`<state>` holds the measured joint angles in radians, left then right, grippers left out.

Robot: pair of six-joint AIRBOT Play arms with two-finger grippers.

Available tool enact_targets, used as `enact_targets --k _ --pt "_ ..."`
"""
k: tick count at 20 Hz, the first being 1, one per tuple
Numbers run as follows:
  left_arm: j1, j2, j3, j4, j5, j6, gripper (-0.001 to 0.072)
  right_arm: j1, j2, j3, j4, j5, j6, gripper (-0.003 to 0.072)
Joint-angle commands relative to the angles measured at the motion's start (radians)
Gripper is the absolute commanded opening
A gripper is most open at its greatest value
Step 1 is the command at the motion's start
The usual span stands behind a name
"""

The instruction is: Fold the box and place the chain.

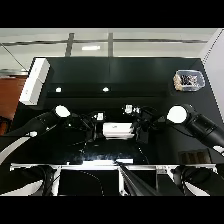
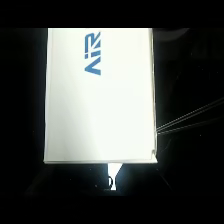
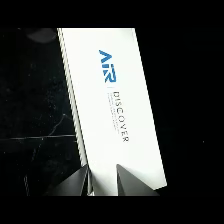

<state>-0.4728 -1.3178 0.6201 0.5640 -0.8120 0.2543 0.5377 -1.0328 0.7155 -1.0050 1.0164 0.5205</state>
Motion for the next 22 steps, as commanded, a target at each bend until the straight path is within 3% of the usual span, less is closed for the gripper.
enact_targets --k 1,12,18,19,20,22 --pt "0.000 -0.001 0.000 0.000 0.001 0.001 0.0406 0.000 0.000 -0.011 0.000 -0.008 0.000 0.0207" --pt "0.000 -0.001 0.000 0.000 0.001 0.001 0.0406 0.035 -0.037 -0.024 0.037 -0.083 0.051 0.0207" --pt "0.000 -0.001 0.000 0.000 0.001 0.001 0.0406 -0.014 0.021 0.042 0.029 0.134 0.331 0.0197" --pt "0.000 -0.001 0.000 0.000 0.002 0.001 0.0406 -0.036 0.031 0.043 0.034 0.174 0.427 0.0141" --pt "0.000 -0.001 0.000 0.000 0.002 0.001 0.0406 -0.055 0.031 0.035 0.060 0.196 0.497 0.0010" --pt "0.000 -0.001 0.000 0.000 0.002 0.001 0.0406 -0.091 0.028 -0.020 0.208 0.143 0.514 0.0010"
